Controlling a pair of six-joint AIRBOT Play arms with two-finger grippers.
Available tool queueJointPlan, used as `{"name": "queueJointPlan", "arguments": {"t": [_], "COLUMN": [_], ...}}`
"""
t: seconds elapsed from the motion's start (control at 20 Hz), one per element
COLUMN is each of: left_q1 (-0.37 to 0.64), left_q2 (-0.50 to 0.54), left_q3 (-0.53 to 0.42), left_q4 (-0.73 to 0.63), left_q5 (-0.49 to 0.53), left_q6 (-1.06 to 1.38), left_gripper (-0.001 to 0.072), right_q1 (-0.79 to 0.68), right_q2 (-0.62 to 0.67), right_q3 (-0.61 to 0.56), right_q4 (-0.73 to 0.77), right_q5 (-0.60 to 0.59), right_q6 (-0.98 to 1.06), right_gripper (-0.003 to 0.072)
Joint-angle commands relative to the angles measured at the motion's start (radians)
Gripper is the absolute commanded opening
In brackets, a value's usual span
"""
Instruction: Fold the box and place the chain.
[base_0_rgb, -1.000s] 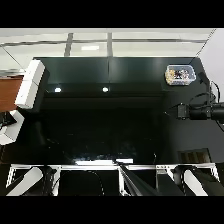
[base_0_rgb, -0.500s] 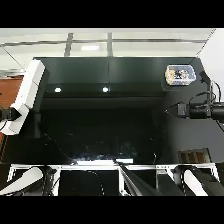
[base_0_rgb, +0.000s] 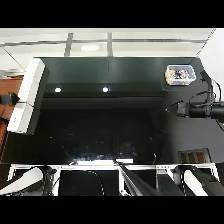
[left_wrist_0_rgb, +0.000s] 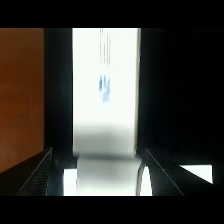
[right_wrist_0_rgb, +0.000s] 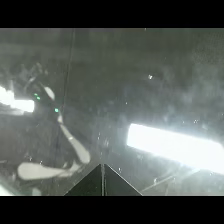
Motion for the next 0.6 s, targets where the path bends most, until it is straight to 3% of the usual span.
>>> {"name": "queueJointPlan", "arguments": {"t": [0.0,0.05,0.1,0.15,0.2,0.3,0.45,0.55], "left_q1": [-0.060,-0.080,-0.103,-0.129,-0.169,-0.279,-0.427,-0.477], "left_q2": [0.013,0.013,0.013,0.014,0.024,0.094,0.289,0.432], "left_q3": [0.147,0.175,0.189,0.186,0.161,0.032,-0.278,-0.446], "left_q4": [-0.208,-0.290,-0.364,-0.417,-0.446,-0.437,-0.385,-0.301], "left_q5": [-0.038,-0.081,-0.144,-0.209,-0.242,-0.189,0.070,0.210], "left_q6": [-0.098,-0.150,-0.188,-0.190,-0.190,-0.177,-0.159,-0.080], "left_gripper": [0.0706,0.0578,0.0191,0.0024,0.0023,0.0022,0.0023,0.0023], "right_q1": [0.094,0.158,0.222,0.276,0.324,0.378,0.394,0.394], "right_q2": [0.000,-0.003,-0.008,-0.015,-0.020,-0.022,-0.027,-0.027], "right_q3": [0.001,0.001,0.001,0.001,0.001,0.000,-0.022,-0.032], "right_q4": [0.060,0.067,0.051,0.012,-0.053,-0.206,-0.373,-0.467], "right_q5": [-0.179,-0.255,-0.315,-0.367,-0.429,-0.541,-0.646,-0.633], "right_q6": [0.000,0.009,0.022,0.044,0.048,0.048,0.048,0.048], "right_gripper": [0.0016,0.0015,0.0015,0.0015,0.0015,0.0015,0.0015,0.0016]}}
